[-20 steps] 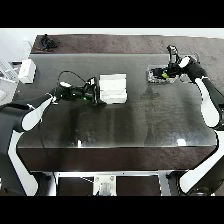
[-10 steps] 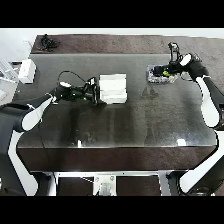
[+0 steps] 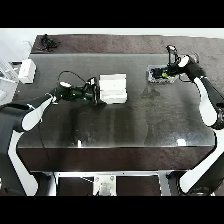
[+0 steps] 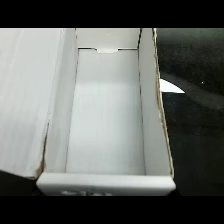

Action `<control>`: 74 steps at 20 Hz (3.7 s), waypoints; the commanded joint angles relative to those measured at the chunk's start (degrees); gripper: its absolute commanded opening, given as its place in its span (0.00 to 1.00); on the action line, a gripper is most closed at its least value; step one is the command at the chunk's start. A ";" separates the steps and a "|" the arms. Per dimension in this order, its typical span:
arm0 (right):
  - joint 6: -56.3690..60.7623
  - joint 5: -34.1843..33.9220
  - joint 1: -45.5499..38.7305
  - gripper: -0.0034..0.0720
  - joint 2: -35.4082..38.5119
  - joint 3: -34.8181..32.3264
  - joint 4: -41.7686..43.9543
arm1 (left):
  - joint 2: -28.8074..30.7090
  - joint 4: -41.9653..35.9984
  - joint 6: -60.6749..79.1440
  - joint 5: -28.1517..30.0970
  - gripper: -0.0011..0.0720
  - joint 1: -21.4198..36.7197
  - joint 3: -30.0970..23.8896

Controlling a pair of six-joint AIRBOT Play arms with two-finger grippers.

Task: Fold the box and place the chain.

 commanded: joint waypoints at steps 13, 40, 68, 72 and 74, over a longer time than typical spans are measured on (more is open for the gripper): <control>-0.02 2.03 1.33 0.05 13.77 1.97 -0.85 | 0.04 0.00 0.02 0.02 0.65 0.07 0.02; -15.02 -10.03 33.48 0.05 46.23 2.19 -0.79 | 0.04 0.02 0.02 0.02 0.65 0.07 0.02; -8.41 -18.10 38.03 0.05 44.00 -13.84 2.82 | 0.04 0.02 0.02 0.02 0.65 0.07 0.02; -3.98 -19.28 37.48 0.05 44.00 -17.22 2.82 | 0.04 0.00 0.00 0.00 0.65 0.07 0.02; -3.28 -20.24 37.48 0.05 43.95 -19.65 2.82 | 0.04 0.00 0.02 0.02 0.65 0.07 0.02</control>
